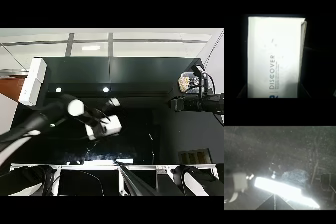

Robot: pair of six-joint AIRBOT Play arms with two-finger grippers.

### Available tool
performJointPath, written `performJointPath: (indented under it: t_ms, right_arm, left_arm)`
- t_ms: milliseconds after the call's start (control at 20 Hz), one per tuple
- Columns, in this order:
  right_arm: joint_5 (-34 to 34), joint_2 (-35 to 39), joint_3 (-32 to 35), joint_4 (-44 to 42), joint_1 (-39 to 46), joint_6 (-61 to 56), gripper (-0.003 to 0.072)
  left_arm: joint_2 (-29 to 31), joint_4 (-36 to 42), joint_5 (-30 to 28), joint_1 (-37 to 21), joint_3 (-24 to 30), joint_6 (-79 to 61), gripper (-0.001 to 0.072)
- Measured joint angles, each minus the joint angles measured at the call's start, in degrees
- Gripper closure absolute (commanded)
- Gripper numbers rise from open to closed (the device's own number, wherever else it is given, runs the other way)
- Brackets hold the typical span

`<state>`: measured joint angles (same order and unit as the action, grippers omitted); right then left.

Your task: Fold the box and place the chain.

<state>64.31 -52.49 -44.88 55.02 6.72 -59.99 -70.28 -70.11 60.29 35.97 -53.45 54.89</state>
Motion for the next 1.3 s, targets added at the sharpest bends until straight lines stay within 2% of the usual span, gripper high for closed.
performJointPath:
  t_ms: [150,350,450,600,800,1000,1300]
  right_arm:
    - [0.1,0.0,0.0,0.1,0.1,0.0,0.0647]
    - [0.1,0.0,0.0,0.1,0.1,0.0,0.0647]
    - [0.1,0.0,0.0,0.1,0.1,0.0,0.0647]
    - [0.0,0.0,0.0,0.1,0.0,0.0,0.0647]
    - [-0.2,0.0,0.0,-0.1,0.0,0.0,0.0647]
    - [-0.1,0.0,0.0,-0.3,0.0,0.0,0.0646]
    - [0.4,0.0,0.0,-0.4,0.0,-0.1,0.0646]
  left_arm:
    - [6.9,-3.4,6.5,-11.3,2.4,3.0,0.0378]
    - [17.2,-5.5,10.9,-32.2,8.9,4.3,0.0377]
    - [21.0,-6.1,10.9,-43.4,11.5,3.8,0.0377]
    - [22.7,-6.6,10.4,-58.5,13.6,0.2,0.0376]
    - [20.4,-6.5,3.6,-73.4,14.4,-4.9,0.0376]
    - [14.3,-1.8,-2.3,-80.0,14.3,-12.7,0.0376]
    - [6.1,2.4,-10.4,-79.5,11.9,-19.8,0.0376]
